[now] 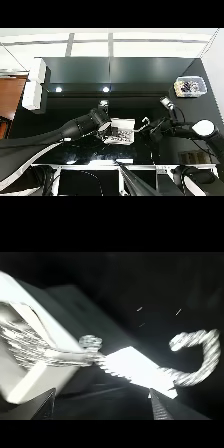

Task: Fold the box and place the chain.

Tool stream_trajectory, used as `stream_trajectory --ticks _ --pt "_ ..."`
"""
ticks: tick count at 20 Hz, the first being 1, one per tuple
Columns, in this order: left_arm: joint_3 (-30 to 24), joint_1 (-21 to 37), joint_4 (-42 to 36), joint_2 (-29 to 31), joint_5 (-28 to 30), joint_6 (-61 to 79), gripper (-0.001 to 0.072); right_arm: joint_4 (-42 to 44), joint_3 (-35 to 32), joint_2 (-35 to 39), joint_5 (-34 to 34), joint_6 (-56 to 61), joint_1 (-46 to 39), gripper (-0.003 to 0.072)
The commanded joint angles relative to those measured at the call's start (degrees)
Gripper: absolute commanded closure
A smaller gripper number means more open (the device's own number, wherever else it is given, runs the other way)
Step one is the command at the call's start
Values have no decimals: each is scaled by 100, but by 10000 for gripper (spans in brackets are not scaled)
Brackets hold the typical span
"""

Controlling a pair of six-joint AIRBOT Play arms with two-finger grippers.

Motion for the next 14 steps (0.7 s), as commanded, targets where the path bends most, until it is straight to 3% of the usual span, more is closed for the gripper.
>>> stream_trajectory --ticks 1,5,9,12,13,14 --pt "2 2 0 -2 9 -2 681 -315 -111 -146 -691 -2164 437 -34" --pt "2 2 0 -2 7 0 682 -118 -111 -852 -822 -3351 656 -34" --pt "2 2 0 -2 9 -2 682 890 -109 -1368 -955 -4406 660 -33" --pt "2 2 0 -2 7 0 682 942 -107 -1547 -1246 -4507 660 -31" --pt "2 2 0 -2 7 -2 682 944 -107 -1558 -1362 -4505 658 16" --pt "2 2 0 -2 7 0 682 944 -107 -1567 -1421 -4505 660 16"
